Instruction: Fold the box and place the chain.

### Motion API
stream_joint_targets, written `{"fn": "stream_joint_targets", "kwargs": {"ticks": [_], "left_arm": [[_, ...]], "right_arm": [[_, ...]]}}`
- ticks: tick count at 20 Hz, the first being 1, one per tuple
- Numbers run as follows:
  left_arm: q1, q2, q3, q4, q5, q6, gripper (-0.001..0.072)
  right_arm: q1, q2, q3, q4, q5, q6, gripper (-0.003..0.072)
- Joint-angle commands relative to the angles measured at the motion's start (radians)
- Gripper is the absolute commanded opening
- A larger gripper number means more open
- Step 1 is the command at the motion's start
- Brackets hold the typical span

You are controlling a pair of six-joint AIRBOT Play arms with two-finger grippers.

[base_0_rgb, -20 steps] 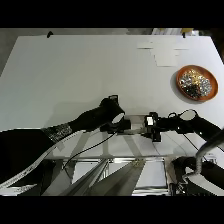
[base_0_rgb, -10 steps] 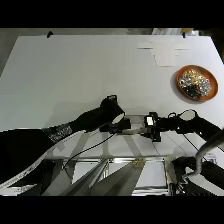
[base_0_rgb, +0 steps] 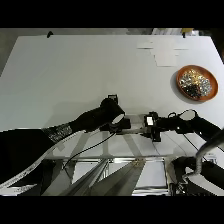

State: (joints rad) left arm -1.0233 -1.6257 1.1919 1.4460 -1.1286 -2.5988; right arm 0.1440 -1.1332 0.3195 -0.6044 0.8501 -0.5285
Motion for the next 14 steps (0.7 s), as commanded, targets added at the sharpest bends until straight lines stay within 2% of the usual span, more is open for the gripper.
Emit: {"fn": "stream_joint_targets", "kwargs": {"ticks": [1,4,7,12,13,14], "left_arm": [[0.0,0.0,0.0,0.002,-0.011,0.015,0.0002],[0.0,0.0,0.0,-0.002,-0.017,0.016,0.0026],[0.002,0.0,0.0,-0.001,-0.02,0.027,0.0165],[0.008,0.0,0.0,-0.004,-0.029,0.067,0.0166],[0.008,0.0,0.0,-0.01,-0.027,0.067,0.0125],[0.008,0.0,0.0,-0.017,-0.024,0.067,0.0125]], "right_arm": [[0.0,0.001,0.0,-0.001,0.001,0.0,0.0382],[0.0,0.001,0.0,-0.001,0.001,-0.001,0.0382],[0.0,0.001,0.0,-0.001,0.001,-0.001,0.0382],[0.0,0.001,0.0,-0.001,0.001,-0.001,0.0382],[0.0,0.001,0.0,-0.001,0.001,-0.001,0.0382],[0.0,0.001,0.0,-0.001,0.001,-0.001,0.0382]]}}
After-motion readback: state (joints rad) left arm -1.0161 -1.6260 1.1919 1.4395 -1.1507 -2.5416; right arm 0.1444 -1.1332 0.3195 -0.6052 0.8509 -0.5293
